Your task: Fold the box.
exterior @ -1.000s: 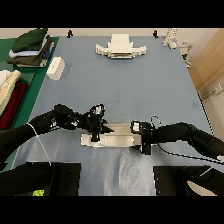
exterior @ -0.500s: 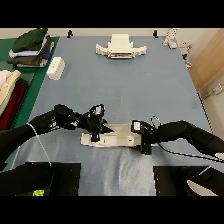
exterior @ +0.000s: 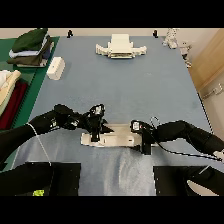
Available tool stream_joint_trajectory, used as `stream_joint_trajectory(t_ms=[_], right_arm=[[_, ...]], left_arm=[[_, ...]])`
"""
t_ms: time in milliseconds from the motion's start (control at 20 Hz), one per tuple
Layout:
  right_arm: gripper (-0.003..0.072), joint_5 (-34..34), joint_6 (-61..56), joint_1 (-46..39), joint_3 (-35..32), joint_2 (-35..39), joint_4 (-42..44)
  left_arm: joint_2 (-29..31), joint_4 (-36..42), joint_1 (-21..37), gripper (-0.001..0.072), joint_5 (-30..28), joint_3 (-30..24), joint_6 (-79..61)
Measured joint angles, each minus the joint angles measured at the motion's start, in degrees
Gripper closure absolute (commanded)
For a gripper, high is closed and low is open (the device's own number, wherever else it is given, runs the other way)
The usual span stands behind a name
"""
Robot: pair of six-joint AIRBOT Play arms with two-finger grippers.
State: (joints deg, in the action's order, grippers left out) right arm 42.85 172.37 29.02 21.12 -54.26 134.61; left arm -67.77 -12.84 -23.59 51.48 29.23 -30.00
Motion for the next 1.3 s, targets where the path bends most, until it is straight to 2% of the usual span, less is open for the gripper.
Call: stream_joint_trajectory(t_ms=[550, 650, 800, 900, 1300], right_arm=[[-0.0009, -0.4, 0.0, 1.0, 0.6, -1.5, -0.2], [0.0047, -0.5, 0.0, 1.1, 0.7, -2.0, -0.1], [0.0052, -0.4, 0.0, 1.0, 0.9, -2.4, -0.2], [0.0145, -0.5, 0.0, 1.0, 1.0, -2.6, -0.2], [0.0146, -0.4, 0.0, 1.0, 1.1, -3.1, -0.9]], left_arm=[[0.0, 0.0, 0.0, 0.0692, 0.0, 0.0, 0.0], [0.0, 0.0, 0.0, 0.0692, 0.0, 0.0, 0.0], [0.0, 0.0, 0.0, 0.0692, 0.0, 0.0, 0.0], [0.0, 0.0, 0.0, 0.0692, 0.1, 0.0, 0.0], [0.0, 0.0, 0.0, 0.0692, 0.1, 0.0, 0.0]])
